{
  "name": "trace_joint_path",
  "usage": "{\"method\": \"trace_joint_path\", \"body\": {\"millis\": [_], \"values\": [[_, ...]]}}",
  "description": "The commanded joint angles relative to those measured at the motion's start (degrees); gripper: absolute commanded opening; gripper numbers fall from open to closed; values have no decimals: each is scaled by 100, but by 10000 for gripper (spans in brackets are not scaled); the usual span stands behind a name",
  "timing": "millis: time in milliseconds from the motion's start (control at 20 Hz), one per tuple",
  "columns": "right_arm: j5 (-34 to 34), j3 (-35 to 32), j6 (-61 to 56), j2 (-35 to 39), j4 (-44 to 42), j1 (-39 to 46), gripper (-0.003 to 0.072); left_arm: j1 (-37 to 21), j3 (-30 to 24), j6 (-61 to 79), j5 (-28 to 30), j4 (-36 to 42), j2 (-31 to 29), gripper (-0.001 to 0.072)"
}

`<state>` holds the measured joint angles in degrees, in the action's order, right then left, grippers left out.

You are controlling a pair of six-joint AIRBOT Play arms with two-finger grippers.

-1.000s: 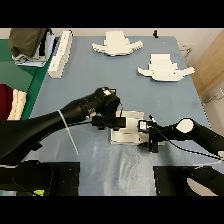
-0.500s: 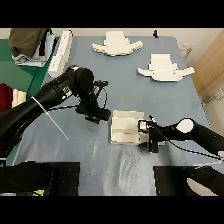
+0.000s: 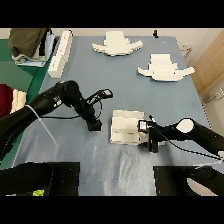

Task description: Fold the box.

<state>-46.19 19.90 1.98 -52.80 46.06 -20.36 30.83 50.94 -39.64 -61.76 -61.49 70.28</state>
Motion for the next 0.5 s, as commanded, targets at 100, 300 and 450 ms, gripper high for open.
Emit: {"method": "trace_joint_path", "body": {"millis": [100,300,450], "values": [[-2,2,-2,2,2,2,546,-114,-1519,2927,2065,629,-164,695],[0,2,-2,2,2,2,546,-129,-2090,4898,2124,1867,-332,696],[0,2,-2,0,2,2,547,-136,-2562,6395,2105,3248,-693,695]]}}
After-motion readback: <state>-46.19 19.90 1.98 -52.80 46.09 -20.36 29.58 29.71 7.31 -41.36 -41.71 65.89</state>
